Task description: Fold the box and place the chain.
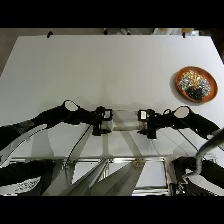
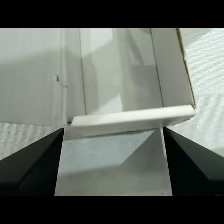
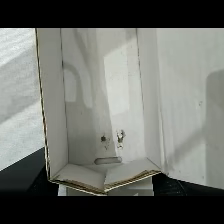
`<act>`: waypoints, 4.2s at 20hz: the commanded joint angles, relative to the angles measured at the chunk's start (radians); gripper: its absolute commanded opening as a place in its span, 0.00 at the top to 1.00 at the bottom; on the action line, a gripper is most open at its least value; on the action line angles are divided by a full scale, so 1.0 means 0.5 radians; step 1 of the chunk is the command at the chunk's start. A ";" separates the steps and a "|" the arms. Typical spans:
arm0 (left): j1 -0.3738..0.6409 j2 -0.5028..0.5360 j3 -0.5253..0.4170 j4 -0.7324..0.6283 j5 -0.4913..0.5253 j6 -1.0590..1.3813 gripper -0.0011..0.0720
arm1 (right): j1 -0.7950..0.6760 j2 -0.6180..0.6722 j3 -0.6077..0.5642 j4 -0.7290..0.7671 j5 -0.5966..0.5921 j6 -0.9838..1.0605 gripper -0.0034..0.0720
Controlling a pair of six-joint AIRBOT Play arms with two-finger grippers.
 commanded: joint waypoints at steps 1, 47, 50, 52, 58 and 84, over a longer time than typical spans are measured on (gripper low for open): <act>-0.009 -0.005 -0.001 -0.019 -0.031 0.017 0.02 | 0.000 0.001 0.001 0.002 0.000 0.005 0.43; -0.143 -0.052 0.002 -0.163 0.092 0.008 0.53 | -0.001 0.002 0.001 -0.009 -0.002 0.005 0.26; -0.143 -0.052 0.002 -0.163 0.092 0.008 0.53 | -0.001 0.009 0.001 -0.047 0.000 0.029 0.04; -0.143 -0.052 0.002 -0.163 0.092 0.008 0.53 | -0.001 0.029 0.001 -0.066 0.002 0.085 0.04; -0.143 -0.052 0.002 -0.163 0.092 0.008 0.53 | -0.001 0.259 0.001 -0.424 0.095 0.455 0.05; -0.143 -0.051 0.002 -0.163 0.092 0.008 0.53 | -0.001 0.369 -0.002 0.507 -0.443 0.769 0.93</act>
